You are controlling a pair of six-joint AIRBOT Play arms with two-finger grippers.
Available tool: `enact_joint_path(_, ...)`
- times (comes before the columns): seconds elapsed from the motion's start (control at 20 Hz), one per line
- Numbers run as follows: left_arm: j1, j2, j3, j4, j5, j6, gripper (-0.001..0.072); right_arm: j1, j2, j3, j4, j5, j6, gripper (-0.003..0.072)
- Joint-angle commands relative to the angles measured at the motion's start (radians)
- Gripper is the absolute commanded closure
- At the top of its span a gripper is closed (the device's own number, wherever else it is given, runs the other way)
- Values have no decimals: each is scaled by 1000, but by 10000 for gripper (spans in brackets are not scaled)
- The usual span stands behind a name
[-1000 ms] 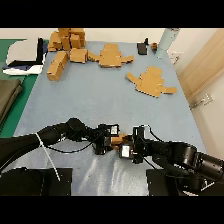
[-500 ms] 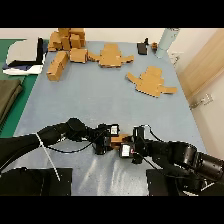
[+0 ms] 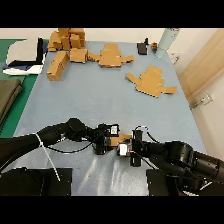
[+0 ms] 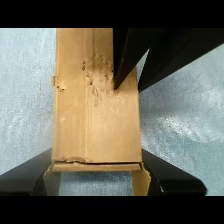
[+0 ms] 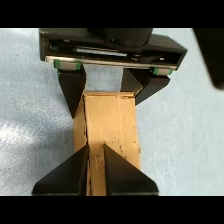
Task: Fold the box.
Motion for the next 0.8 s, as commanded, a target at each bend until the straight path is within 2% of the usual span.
enact_joint_path(0.0, 0, 0, 1, 0, 1, 0, 294, 1, -6, 0, 39, -11, 0, 512)
enact_joint_path(0.15, 0, 0, 1, 0, 1, 0, 294, 1, -5, 0, 46, -24, 0, 499)
enact_joint_path(0.2, 0, 0, 1, 0, 1, 0, 294, 1, -5, 1, 43, -24, 0, 399)
enact_joint_path(0.25, 0, 0, 1, 0, 0, 0, 294, 0, -5, 3, 43, -24, 0, 341)
enact_joint_path(0.65, 0, 0, 1, 0, 1, 0, 294, 0, -3, 39, -16, -24, 0, 350)
enact_joint_path(0.75, 0, 0, 1, 0, 1, 0, 294, 0, -4, 40, -16, -24, 0, 474)
